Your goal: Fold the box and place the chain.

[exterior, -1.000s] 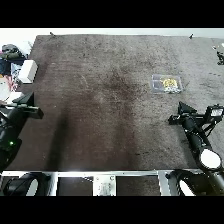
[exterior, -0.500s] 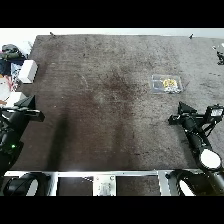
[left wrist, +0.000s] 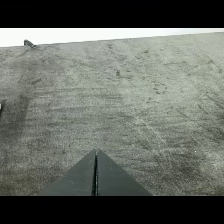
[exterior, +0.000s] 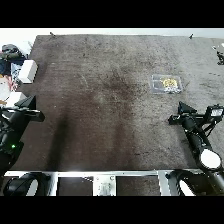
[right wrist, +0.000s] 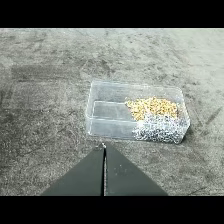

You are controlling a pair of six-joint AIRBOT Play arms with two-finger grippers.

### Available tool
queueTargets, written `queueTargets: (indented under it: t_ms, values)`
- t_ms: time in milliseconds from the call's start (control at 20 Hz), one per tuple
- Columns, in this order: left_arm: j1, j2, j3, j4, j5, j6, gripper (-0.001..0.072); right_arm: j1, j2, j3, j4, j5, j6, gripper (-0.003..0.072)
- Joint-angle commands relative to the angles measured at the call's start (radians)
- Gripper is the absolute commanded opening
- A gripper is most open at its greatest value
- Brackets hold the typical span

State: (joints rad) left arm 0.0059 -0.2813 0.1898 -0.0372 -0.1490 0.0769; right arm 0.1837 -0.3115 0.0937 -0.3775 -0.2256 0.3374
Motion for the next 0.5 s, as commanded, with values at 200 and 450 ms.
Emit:
queueTargets:
  t_ms: [200,450]
  values:
    - [0.0,0.001,-0.001,0.0,0.0,0.0,0.0011,-0.004,0.101,0.0,0.0,0.0,0.0,0.0012]
    - [0.0,0.001,-0.001,0.0,0.001,0.0,0.0012,-0.149,0.161,-0.003,0.072,0.069,0.0,0.0012]
